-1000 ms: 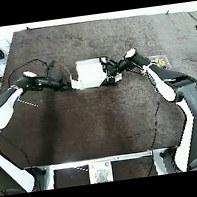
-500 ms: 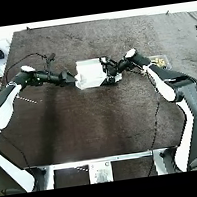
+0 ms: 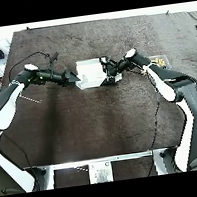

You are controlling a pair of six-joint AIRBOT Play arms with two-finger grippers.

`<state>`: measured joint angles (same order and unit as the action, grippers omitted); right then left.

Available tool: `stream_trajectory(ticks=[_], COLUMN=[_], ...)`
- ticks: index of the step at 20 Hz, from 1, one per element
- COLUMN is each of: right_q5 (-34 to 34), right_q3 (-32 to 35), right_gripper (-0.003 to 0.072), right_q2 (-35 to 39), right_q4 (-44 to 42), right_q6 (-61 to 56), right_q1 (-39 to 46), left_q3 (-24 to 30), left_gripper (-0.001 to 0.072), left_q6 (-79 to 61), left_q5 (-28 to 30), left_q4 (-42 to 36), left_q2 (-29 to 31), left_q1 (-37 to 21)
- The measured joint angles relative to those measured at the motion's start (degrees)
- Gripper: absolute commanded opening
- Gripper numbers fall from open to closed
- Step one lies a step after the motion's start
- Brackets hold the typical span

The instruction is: Fold the box and place the chain.

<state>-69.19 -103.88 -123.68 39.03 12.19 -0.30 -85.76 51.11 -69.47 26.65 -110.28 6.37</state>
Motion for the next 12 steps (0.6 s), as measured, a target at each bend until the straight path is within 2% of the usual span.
stream_trajectory(ticks=[5,7,12], right_q5=[0.00,0.00,0.00], right_q3=[0.00,0.00,0.00], right_gripper=[0.0168,0.0168,0.0168], right_q2=[0.00,0.00,0.00], right_q4=[0.00,0.00,0.00], right_q6=[0.00,0.00,0.00], right_q1=[0.00,0.00,0.00], left_q3=[-0.37,-1.79,-7.56], left_gripper=[0.0486,0.0354,0.0357], left_q6=[2.21,4.04,14.64], left_q5=[1.77,2.05,3.28], left_q4=[0.63,2.43,14.32], left_q2=[0.00,0.00,0.00], left_q1=[0.90,1.62,5.35])
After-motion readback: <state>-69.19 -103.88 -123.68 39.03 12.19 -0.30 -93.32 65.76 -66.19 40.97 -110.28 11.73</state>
